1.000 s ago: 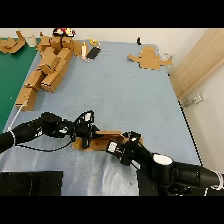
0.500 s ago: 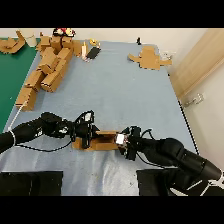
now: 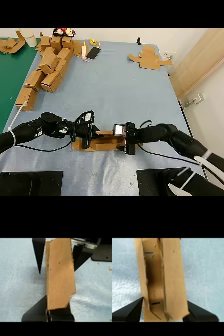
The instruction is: Fold the box.
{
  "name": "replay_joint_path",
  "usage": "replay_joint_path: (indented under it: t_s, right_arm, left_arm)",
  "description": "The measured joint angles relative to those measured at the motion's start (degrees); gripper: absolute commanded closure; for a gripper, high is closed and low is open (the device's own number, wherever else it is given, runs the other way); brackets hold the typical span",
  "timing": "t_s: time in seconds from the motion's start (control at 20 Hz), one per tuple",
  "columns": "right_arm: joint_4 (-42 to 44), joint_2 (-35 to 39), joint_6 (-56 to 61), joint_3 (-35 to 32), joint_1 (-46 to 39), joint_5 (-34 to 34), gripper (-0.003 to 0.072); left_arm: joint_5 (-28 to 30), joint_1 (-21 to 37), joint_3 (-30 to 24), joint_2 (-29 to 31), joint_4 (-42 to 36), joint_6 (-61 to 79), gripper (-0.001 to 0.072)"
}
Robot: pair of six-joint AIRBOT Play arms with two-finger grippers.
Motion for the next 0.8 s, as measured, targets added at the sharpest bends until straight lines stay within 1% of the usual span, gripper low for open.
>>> replay_joint_path:
  t_s: [0.1,0.25,0.55,0.8]
  right_arm:
    - [0.3,-2.8,-1.2,1.5,-0.4,-1.7,-0.0022]
    - [0.5,-4.8,-1.4,2.5,-0.7,-2.8,-0.0021]
    - [-1.3,-5.3,5.2,3.1,-0.8,-5.3,-0.0021]
    - [-2.0,-5.3,7.2,3.1,-0.8,-7.3,-0.0021]
  left_arm:
    - [0.0,0.0,0.0,0.0,0.0,0.0,0.0698]
    - [0.0,0.0,0.0,0.0,0.0,0.0,0.0698]
    - [0.1,0.0,0.0,0.0,0.0,0.0,0.0698]
    - [0.0,0.0,0.0,0.0,0.0,0.0,0.0698]
